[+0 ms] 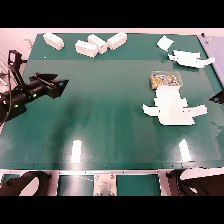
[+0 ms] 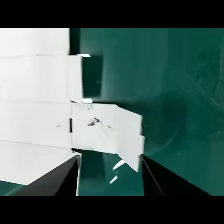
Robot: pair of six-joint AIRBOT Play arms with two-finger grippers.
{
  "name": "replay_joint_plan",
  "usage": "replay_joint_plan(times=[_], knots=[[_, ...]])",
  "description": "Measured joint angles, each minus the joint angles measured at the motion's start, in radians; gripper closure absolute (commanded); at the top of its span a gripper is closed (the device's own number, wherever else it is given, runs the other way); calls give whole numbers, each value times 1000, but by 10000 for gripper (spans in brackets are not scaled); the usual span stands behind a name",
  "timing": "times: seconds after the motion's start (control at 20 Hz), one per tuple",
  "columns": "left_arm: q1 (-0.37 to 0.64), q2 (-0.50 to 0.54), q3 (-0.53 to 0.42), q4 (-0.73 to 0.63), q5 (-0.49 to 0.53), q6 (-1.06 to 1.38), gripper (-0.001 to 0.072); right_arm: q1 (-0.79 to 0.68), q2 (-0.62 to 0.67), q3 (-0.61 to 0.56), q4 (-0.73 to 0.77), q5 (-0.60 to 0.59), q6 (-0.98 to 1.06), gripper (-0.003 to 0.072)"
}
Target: Fold the box and place the chain.
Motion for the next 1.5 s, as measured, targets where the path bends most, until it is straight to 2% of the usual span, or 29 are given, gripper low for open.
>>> replay_joint_plan(times=[0.15, 0.3, 0.75, 1.35, 1.45, 1.5], knots=[[0, 0, 0, 0, 0, 0, 10, -3, -48, 55, -85, 42, 4, 184], [0, 0, 0, 0, 0, 0, 10, -3, -98, 75, -106, 75, -5, 184], [0, 0, 0, 0, 0, 0, 10, 33, -246, 92, -8, 121, -76, 189], [0, 0, 0, 0, 0, 0, 10, 41, -321, 94, 64, 149, -166, 193], [0, 0, 0, -1, 0, 0, 10, 42, -335, 94, 85, 153, -171, 261], [0, 0, 0, -1, 0, 0, 11, 42, -342, 94, 92, 158, -173, 267]])
